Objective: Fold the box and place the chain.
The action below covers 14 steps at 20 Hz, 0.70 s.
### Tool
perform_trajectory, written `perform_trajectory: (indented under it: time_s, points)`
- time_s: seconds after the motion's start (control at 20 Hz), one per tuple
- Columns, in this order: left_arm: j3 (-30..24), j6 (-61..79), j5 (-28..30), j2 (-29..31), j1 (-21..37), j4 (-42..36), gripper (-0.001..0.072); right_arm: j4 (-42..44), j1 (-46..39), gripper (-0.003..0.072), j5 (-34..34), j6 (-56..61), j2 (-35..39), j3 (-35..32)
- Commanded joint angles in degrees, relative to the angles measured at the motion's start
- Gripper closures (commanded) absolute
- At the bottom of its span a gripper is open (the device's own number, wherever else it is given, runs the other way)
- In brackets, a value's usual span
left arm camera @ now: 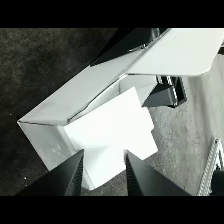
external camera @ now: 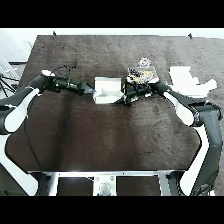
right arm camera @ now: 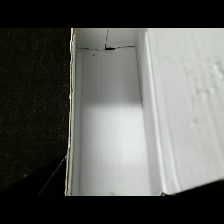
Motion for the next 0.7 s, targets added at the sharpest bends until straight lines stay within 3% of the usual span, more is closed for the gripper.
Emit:
perform_trajectory:
  time_s: [0.0, 0.2, 0.55, 0.6, 0.65]
  points:
    - [2.2, -6.8, -0.7, 0.2, -1.1, 4.3, 0.0393, 0.0, 0.0, 0.0180, 0.0, 0.0, 0.0, 0.0]
    - [2.4, -15.6, 3.1, 2.8, -3.7, 13.7, 0.0395, 0.0, 0.0, 0.0180, 0.0, 0.0, 0.0, 0.0]
    - [2.4, -14.3, 4.3, 3.3, -4.3, 14.0, 0.0420, 0.0, 0.0, 0.0180, 0.0, 0.0, 0.0, 0.0]
    - [2.4, -12.9, 4.5, 3.8, -4.1, 13.1, 0.0410, 0.0, 0.0, 0.0180, 0.0, 0.0, 0.0, 0.0]
    - [2.4, -11.8, 4.7, 4.4, -3.8, 12.7, 0.0320, 0.0, 0.0, 0.0180, 0.0, 0.0, 0.0, 0.0]
